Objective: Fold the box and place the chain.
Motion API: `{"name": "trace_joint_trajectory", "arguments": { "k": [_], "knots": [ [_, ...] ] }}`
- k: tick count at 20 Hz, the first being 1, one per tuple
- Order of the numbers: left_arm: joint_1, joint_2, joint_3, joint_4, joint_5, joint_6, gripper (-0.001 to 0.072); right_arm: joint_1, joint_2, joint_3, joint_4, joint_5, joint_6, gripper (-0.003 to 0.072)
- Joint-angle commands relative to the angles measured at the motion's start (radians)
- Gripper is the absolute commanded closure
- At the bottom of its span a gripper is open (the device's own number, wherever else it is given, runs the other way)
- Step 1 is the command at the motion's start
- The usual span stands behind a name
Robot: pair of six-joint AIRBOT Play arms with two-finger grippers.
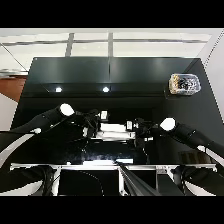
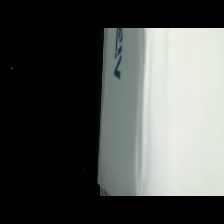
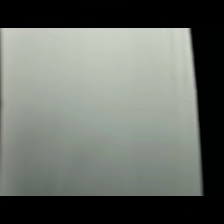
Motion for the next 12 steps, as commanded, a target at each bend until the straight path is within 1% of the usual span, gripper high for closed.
{"name": "trace_joint_trajectory", "arguments": {
  "k": [1,6,7,9,12],
  "knots": [
    [0.001,0.016,0.0,0.029,-0.004,-0.057,0.021,0.001,-0.001,-0.001,-0.003,-0.004,0.003,0.0155],
    [0.001,0.109,0.0,0.031,0.002,-0.099,0.0201,0.001,-0.001,-0.001,-0.003,-0.004,0.003,0.0155],
    [0.001,0.123,0.0,0.06,0.0,-0.139,0.0201,0.001,-0.001,-0.001,-0.003,-0.004,0.003,0.0155],
    [0.001,0.165,0.0,0.18,-0.002,-0.286,0.0201,0.001,-0.001,-0.001,-0.003,-0.004,0.003,0.0155],
    [0.001,0.27,0.0,0.393,-0.023,-0.597,0.0201,0.001,-0.001,-0.001,-0.003,-0.004,0.003,0.0155]
  ]
}}
